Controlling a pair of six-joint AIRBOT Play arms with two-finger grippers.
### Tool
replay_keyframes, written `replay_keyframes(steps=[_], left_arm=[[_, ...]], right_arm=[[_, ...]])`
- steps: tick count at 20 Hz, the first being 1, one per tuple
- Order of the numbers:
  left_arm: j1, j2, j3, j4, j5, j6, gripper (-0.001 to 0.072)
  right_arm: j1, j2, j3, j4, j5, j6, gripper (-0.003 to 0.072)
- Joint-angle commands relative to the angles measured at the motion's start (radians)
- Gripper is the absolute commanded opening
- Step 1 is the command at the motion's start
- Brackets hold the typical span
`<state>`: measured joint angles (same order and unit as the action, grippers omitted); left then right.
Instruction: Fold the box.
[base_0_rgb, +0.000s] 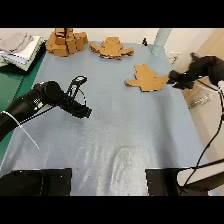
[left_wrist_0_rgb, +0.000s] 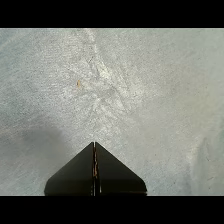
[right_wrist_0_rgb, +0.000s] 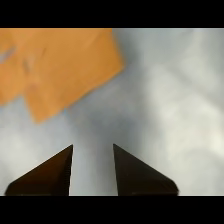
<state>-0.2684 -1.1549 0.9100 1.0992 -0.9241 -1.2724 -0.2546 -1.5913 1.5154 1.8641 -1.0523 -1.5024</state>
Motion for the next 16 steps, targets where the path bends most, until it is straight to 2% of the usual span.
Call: replay_keyframes(steps=[1, 6, 10, 16], left_arm=[[0.001, 0.000, 0.001, 0.000, 0.000, 0.000, 0.0011], [0.001, 0.000, 0.001, 0.000, 0.001, 0.000, 0.0012], [0.001, 0.000, 0.001, 0.000, 0.000, 0.000, 0.0011], [0.001, 0.000, 0.001, 0.000, 0.000, 0.000, 0.0011]], right_arm=[[-0.173, -0.190, 0.192, 0.185, 0.076, -0.177, 0.0417], [-0.168, -0.417, 0.395, 0.214, 0.225, -0.217, 0.0416], [-0.148, -0.565, 0.545, 0.272, 0.184, -0.256, 0.0415], [-0.130, -0.597, 0.548, 0.301, 0.266, -0.291, 0.0408]])
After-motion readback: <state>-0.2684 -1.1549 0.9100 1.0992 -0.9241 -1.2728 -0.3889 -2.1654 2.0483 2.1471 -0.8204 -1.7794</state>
